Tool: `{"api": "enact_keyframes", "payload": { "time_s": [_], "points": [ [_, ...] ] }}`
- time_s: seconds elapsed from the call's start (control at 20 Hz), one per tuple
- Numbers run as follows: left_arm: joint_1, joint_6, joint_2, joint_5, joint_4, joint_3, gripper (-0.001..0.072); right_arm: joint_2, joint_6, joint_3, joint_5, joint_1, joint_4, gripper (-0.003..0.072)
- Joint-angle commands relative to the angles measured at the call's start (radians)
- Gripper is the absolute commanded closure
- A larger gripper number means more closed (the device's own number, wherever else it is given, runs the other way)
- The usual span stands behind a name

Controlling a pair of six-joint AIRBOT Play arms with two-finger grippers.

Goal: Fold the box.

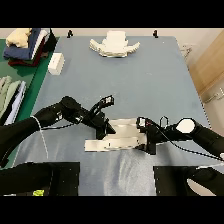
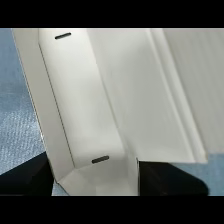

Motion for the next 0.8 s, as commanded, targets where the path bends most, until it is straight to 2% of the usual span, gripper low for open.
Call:
{"api": "enact_keyframes", "payload": {
  "time_s": [0.0, 0.5, 0.75],
  "points": [
    [0.0, 0.0, 0.001, 0.004, -0.002, 0.0, 0.0693, -0.001, 0.003, -0.014, 0.01, 0.0, 0.034, -0.0029],
    [0.0, 0.0, 0.001, 0.004, -0.002, 0.0, 0.0692, 0.018, 0.037, -0.01, 0.023, 0.001, -0.069, -0.0024],
    [0.0, 0.0, 0.001, 0.004, -0.002, 0.0, 0.0693, -0.002, -0.154, -0.01, 0.013, 0.001, 0.001, -0.0012]
  ]
}}
